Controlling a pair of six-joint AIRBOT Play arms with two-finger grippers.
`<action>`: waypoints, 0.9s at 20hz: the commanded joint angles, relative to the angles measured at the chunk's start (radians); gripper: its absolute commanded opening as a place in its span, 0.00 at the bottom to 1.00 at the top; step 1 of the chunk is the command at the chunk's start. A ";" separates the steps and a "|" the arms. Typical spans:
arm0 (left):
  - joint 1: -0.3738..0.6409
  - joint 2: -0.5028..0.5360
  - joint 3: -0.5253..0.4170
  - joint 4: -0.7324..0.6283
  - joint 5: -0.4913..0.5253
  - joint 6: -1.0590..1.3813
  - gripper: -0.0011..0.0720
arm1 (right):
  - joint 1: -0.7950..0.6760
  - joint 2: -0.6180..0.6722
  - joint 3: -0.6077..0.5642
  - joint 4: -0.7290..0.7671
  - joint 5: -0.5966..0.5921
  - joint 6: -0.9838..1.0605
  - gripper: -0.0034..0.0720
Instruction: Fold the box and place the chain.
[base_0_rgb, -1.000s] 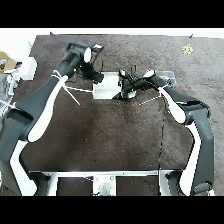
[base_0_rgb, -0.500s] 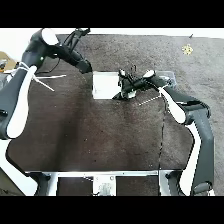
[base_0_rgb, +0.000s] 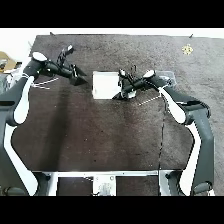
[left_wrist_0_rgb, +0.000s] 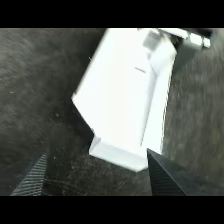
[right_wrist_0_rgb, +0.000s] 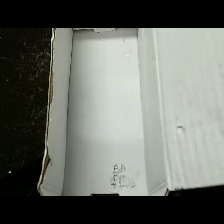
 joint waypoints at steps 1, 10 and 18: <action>0.014 -0.072 -0.013 -0.046 -0.056 0.269 0.99 | 0.000 -0.001 0.000 0.000 0.000 0.000 0.55; -0.005 -0.100 -0.048 -0.060 -0.092 0.452 1.00 | 0.000 -0.001 0.000 0.000 0.000 0.000 0.55; -0.042 -0.123 -0.048 -0.069 -0.053 0.452 1.00 | 0.000 -0.001 0.000 0.000 0.000 0.000 0.55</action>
